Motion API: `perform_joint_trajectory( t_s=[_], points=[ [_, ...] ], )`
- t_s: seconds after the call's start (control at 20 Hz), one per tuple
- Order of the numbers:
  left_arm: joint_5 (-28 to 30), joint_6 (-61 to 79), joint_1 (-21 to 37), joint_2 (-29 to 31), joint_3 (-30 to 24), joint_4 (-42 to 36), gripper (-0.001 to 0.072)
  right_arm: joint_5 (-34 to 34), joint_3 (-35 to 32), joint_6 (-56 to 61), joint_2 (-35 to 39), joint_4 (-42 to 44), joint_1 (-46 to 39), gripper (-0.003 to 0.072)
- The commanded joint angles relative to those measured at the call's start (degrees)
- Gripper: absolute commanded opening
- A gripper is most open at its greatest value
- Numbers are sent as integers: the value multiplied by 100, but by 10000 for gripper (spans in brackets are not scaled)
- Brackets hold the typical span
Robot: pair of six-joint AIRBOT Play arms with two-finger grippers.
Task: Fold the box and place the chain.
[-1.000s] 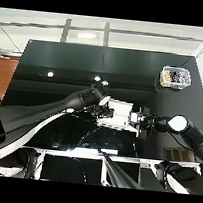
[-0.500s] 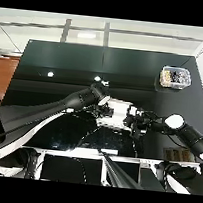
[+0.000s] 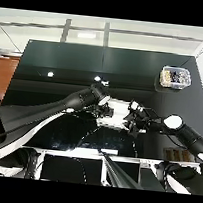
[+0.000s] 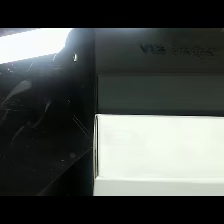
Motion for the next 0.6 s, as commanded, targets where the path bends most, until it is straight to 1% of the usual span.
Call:
perform_joint_trajectory(
  t_s=[0.0, 0.1, 0.15, 0.2, 0.3, 0.4, 0.45, 0.55],
  points=[
    [-7, 11, 4, -22, 4, 0, 32, -70, 7, 350, 4, 7, 0, 13],
    [-9, 11, 4, -50, 4, -2, 32, -24, 63, 883, 116, -50, -13, 18],
    [-9, 13, 4, -55, 4, -2, 32, 101, 164, 1419, 243, -297, -68, 18],
    [-11, 11, 4, -55, 4, -2, 31, 308, 315, 2037, 382, -726, -190, 18],
    [-129, 11, 4, -55, 4, -2, 31, 988, 754, 3501, 651, -2050, -660, 18],
    [-162, 9, 4, -52, 4, -2, 32, 1593, 1156, 4848, 872, -3314, -1394, 18],
    [-157, 9, 7, -52, 4, 0, 32, 1725, 1244, 5372, 949, -3646, -1838, 18],
    [-157, -26, 4, -52, 7, 0, 32, 1897, 1209, 6201, 981, -3659, -2883, 18]
  ],
)
